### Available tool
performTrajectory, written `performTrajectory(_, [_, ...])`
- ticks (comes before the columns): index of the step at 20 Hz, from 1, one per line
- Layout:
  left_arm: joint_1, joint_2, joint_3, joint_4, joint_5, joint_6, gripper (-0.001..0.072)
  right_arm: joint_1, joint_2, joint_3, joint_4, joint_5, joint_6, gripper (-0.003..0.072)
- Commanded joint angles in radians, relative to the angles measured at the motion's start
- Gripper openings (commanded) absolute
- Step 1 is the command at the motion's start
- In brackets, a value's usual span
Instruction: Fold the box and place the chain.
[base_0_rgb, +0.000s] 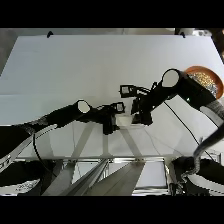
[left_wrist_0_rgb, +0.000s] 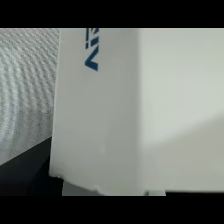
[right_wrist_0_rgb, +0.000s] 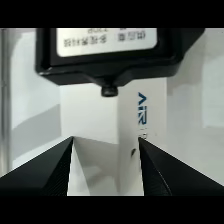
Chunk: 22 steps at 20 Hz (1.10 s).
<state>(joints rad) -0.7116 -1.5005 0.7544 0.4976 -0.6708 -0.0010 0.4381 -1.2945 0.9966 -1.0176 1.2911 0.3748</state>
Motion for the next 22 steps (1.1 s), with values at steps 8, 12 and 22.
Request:
performTrajectory(8, [0.0, 0.0, 0.0, 0.0, 0.001, 0.0, 0.0438, 0.05, 0.043, -0.043, -0.137, -0.188, 0.179, 0.0372])
performTrajectory(12, [0.0, 0.0, 0.0, 0.0, 0.001, 0.0, 0.0438, 0.085, 0.121, -0.13, -0.139, -0.279, 0.179, 0.0366])
performTrajectory(22, [-0.001, 0.0, 0.0, 0.0, 0.0, 0.0, 0.0438, 0.087, 0.139, -0.196, -0.137, -0.337, 0.224, 0.0359])
